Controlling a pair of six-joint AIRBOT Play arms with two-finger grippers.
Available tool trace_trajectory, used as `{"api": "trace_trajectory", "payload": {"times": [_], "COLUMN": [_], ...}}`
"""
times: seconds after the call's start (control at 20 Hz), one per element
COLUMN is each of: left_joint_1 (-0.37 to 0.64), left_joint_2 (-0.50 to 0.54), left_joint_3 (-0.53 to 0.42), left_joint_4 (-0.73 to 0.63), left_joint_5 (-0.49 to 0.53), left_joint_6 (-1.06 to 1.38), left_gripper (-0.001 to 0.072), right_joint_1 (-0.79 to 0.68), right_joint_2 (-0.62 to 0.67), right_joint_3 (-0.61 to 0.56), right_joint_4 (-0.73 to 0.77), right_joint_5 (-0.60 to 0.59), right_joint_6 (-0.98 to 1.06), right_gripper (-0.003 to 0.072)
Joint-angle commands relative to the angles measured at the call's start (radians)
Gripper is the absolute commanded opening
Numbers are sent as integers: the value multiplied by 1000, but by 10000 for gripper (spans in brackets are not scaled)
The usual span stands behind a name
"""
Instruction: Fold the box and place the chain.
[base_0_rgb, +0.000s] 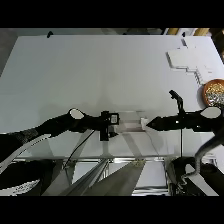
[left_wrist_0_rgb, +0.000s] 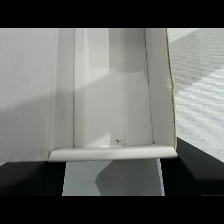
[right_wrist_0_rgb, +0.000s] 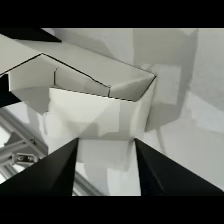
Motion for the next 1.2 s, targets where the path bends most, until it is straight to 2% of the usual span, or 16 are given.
{"api": "trace_trajectory", "payload": {"times": [0.0,0.2,0.45,0.6,0.9,1.0,1.15], "left_joint_1": [0,0,0,0,0,0,0], "left_joint_2": [1,1,1,1,1,1,1], "left_joint_3": [0,0,0,0,0,0,0], "left_joint_4": [0,0,0,0,0,0,0], "left_joint_5": [0,0,0,0,0,0,0], "left_joint_6": [0,0,0,0,0,0,0], "left_gripper": [345,345,345,345,345,345,345], "right_joint_1": [69,197,406,484,636,681,713], "right_joint_2": [3,3,-5,-29,-184,-222,-255], "right_joint_3": [-1,25,143,185,291,320,338], "right_joint_4": [-5,-64,-393,-548,-618,-713,-801], "right_joint_5": [-79,-163,-237,-206,-192,-182,-138], "right_joint_6": [31,122,563,756,917,1003,1117], "right_gripper": [432,431,413,411,406,320,318]}}
